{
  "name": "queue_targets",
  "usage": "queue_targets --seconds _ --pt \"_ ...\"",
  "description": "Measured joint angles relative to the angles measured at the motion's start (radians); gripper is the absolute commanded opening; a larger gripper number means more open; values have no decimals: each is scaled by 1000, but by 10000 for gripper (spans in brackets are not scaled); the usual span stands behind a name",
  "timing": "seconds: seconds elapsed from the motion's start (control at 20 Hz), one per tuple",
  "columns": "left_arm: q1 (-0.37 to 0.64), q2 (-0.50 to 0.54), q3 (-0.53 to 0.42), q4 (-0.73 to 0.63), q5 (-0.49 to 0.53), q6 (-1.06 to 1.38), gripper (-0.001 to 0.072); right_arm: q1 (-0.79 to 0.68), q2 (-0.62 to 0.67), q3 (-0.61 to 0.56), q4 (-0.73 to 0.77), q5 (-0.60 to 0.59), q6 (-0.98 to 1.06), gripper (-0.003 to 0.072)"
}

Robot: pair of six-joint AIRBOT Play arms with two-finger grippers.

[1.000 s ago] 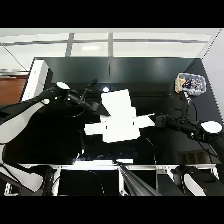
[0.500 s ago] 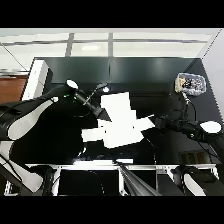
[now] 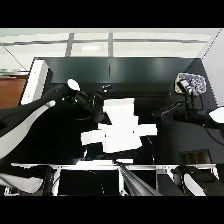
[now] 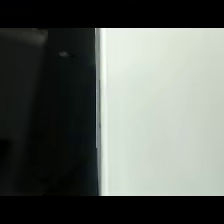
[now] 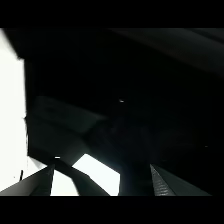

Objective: Fold the box and place the chain.

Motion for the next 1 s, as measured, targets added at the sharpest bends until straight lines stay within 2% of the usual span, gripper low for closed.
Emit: queue_targets --seconds 0.2,0.35,0.5,0.7,1.0 --pt "-79 201 -198 -32 324 290 28 2 0 60 -10 -24 1 710" --pt "-101 246 -258 -42 436 483 28 13 -3 63 24 -24 -45 710" --pt "-110 230 -280 -46 480 572 28 43 -6 19 30 23 -152 710" --pt "-114 198 -285 -47 465 640 28 107 -6 -79 3 65 -255 710" --pt "-115 185 -287 -46 510 688 28 258 -7 -203 -8 -16 -391 710"
